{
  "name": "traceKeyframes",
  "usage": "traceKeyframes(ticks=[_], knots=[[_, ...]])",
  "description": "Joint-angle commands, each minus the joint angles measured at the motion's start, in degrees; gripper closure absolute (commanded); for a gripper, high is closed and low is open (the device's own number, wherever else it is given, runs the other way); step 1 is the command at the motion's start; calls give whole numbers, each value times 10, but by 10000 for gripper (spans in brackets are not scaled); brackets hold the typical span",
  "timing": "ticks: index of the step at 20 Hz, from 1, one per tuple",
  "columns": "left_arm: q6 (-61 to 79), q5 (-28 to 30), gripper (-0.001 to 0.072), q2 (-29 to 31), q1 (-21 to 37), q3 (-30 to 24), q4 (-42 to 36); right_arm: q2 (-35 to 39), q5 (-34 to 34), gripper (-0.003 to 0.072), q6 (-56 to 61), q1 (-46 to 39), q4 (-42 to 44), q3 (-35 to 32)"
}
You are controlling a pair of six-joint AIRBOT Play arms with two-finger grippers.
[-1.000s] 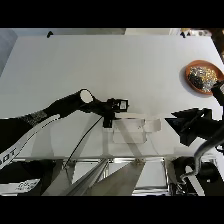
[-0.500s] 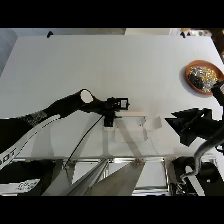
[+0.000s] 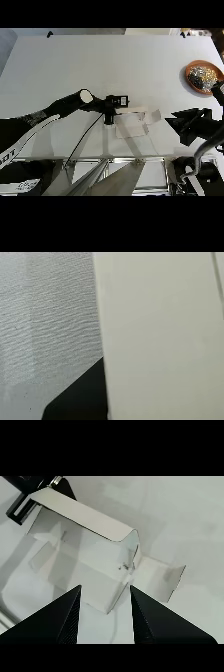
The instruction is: Fold the box and place the chain.
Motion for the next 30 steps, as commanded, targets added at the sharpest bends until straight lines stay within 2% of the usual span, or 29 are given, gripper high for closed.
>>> traceKeyframes(ticks=[1,7,30], knots=[[18,-19,707,0,0,0,1,0,0,348,0,0,0,0],[40,-50,707,1,0,19,3,0,0,348,0,0,0,0],[40,-44,702,-20,0,25,1,0,0,348,0,0,-28,0]])
